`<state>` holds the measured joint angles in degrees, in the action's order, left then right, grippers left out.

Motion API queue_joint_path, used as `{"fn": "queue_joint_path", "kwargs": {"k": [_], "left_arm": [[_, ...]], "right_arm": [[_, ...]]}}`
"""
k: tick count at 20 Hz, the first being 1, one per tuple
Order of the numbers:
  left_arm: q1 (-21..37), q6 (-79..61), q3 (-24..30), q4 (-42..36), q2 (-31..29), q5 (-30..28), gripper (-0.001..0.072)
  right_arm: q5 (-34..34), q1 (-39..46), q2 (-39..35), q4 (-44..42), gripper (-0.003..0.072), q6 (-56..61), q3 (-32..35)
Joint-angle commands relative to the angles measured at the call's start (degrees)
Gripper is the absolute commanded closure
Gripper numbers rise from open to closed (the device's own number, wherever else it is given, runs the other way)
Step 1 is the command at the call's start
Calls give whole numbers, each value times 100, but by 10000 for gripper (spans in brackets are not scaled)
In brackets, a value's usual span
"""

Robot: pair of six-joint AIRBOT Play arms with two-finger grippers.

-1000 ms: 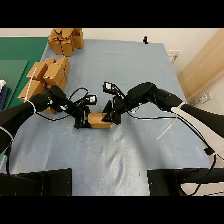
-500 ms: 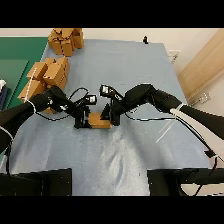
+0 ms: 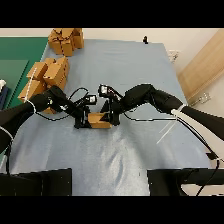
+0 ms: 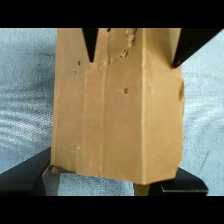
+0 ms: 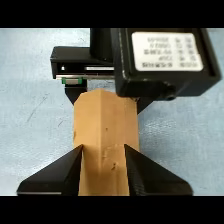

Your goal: Fold the box.

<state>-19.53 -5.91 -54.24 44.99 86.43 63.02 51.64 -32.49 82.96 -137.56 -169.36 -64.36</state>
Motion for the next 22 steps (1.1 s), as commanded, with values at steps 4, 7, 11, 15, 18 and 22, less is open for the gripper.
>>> {"fn": "queue_joint_path", "kwargs": {"k": [4, 7, 11, 15, 18, 22], "left_arm": [[-2, 0, -2, 0, -4, -2, 483], [-2, 0, -4, 0, -4, 0, 483], [-2, 0, -4, 0, -4, -2, 482], [-2, 0, -4, 0, -2, 2, 483], [-2, 0, -4, 0, -4, 2, 483], [-2, 0, -2, 0, -4, 2, 483]], "right_arm": [[-354, -39, -4, 151, 416, 50, 2], [-188, -52, -7, 109, 392, 48, 2], [-173, -105, -4, 175, 605, 46, 2], [-160, -151, -4, 264, 605, 48, 4], [4, -157, 72, 306, 604, 50, 4], [330, -157, 210, 295, 576, 90, 4]]}}
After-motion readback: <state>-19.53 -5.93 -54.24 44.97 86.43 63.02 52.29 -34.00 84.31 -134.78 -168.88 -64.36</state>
